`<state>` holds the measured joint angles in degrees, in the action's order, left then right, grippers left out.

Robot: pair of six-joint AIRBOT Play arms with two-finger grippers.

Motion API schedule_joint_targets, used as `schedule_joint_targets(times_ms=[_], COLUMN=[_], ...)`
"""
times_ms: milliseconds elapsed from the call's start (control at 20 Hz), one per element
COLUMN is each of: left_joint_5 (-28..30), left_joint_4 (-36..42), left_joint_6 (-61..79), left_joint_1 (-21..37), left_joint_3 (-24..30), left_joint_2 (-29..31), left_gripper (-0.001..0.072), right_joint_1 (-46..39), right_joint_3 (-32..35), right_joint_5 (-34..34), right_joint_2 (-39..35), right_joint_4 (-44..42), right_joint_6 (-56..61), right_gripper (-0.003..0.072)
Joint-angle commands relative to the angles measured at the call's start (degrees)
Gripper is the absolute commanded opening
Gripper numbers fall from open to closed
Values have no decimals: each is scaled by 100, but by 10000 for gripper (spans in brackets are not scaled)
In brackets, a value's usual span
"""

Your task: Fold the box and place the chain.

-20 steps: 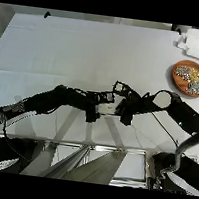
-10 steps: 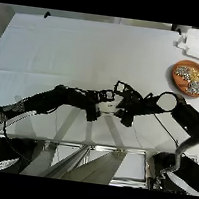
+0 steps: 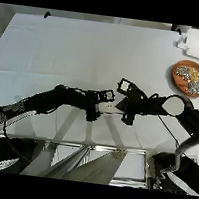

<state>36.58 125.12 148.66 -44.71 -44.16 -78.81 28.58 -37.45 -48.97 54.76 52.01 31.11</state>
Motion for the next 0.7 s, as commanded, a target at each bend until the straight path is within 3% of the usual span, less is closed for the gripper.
schedule_joint_targets(times_ms=[0, 200, 650], left_joint_5=[4, 4, 4], left_joint_4=[-2, -4, -4], left_joint_6=[-2, -2, -2], left_joint_1=[-2, -2, -2], left_joint_3=[-4, -4, -4], left_joint_2=[4, 4, 4], left_gripper=[397, 397, 397], right_joint_1=[-2, -2, -2], right_joint_3=[468, 1279, 1641], right_joint_5=[896, 1674, 1401], right_joint_2=[-42, -42, -42], right_joint_4=[-584, -2260, -2337], right_joint_6=[-20, -1045, -1292], right_gripper=[19, 19, 17])
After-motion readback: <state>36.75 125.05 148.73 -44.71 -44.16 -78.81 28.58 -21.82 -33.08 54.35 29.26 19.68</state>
